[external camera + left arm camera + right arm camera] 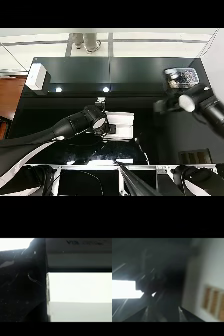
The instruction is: Fold the box and place the chain.
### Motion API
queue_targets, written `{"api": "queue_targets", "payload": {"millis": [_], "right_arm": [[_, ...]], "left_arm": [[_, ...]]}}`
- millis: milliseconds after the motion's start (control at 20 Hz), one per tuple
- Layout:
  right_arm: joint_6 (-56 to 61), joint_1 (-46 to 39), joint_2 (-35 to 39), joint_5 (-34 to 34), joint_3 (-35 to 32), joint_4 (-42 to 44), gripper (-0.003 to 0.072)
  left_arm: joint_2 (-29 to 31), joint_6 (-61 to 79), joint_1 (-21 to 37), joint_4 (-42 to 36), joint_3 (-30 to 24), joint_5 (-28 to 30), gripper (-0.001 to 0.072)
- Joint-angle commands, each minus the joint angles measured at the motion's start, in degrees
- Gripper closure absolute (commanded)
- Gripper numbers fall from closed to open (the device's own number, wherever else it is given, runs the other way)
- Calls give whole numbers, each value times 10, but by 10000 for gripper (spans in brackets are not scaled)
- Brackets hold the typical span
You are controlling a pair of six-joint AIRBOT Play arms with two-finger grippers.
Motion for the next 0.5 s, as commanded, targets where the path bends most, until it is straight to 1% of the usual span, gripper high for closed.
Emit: {"api": "queue_targets", "payload": {"millis": [0, 50, 150, 200, 250, 300, 450], "right_arm": [[-30, -173, -38, -129, 4, -34, 11], [-55, -216, -62, -174, 14, 9, 12], [-123, -266, -118, -228, 57, 102, 11], [-136, -275, -147, -248, 84, 121, 12], [-136, -276, -183, -258, 120, 116, 12], [-136, -276, -220, -252, 159, 103, 12], [-109, -279, -341, -199, 297, 96, 12]], "left_arm": [[0, 0, 0, 0, 0, -3, 686], [0, 0, 0, 0, 0, -4, 686], [0, 0, 0, -1, 0, -4, 686], [0, 0, 0, -4, 0, -4, 686], [0, 0, 0, -11, 0, -4, 686], [0, 0, 0, -15, 0, -4, 686], [0, 0, 0, -15, 0, -4, 686]]}}
